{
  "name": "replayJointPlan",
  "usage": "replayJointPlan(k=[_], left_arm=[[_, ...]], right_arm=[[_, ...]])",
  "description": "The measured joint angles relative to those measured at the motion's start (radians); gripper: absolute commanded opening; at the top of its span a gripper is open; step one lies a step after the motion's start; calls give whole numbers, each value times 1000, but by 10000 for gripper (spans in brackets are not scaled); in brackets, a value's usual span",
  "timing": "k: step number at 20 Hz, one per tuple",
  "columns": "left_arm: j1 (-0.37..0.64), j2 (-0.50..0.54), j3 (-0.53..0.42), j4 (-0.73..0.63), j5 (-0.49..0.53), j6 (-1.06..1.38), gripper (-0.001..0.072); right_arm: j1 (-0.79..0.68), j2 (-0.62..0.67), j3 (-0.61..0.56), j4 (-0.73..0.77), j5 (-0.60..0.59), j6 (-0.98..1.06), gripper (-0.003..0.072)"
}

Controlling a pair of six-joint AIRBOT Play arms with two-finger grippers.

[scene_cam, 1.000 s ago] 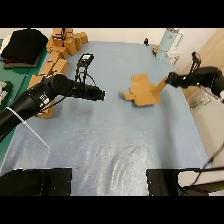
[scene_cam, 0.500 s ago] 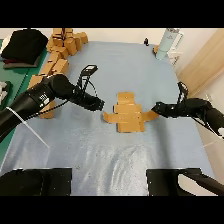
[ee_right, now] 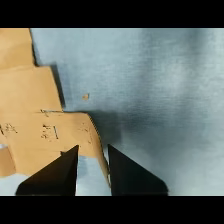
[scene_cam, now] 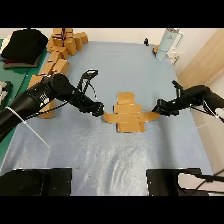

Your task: Fold the box.

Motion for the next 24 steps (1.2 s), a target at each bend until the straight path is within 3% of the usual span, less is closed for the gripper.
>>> replayJointPlan(k=[5, 7, 9, 10, 14, 17, 24], left_arm=[[0, 0, 11, -12, 6, -5, 481], [0, 0, 13, -27, 14, -6, 481], [0, 0, 13, -45, 22, -7, 481], [0, 0, 13, -56, 25, -7, 481], [14, -5, 14, -104, 18, -11, 482], [84, -33, 19, -147, -10, 10, 484], [261, -176, 23, -427, -78, 256, 492]], right_arm=[[8, -153, 96, 25, -169, -72, 279], [21, -190, 109, 34, -191, -110, 144], [39, -210, 116, 51, -200, -155, 101], [43, -216, 119, 59, -197, -177, 3], [71, -225, 134, 135, -206, -270, 2], [100, -185, 107, 190, -217, -341, 2], [230, 51, -120, 213, -40, -404, 1]])
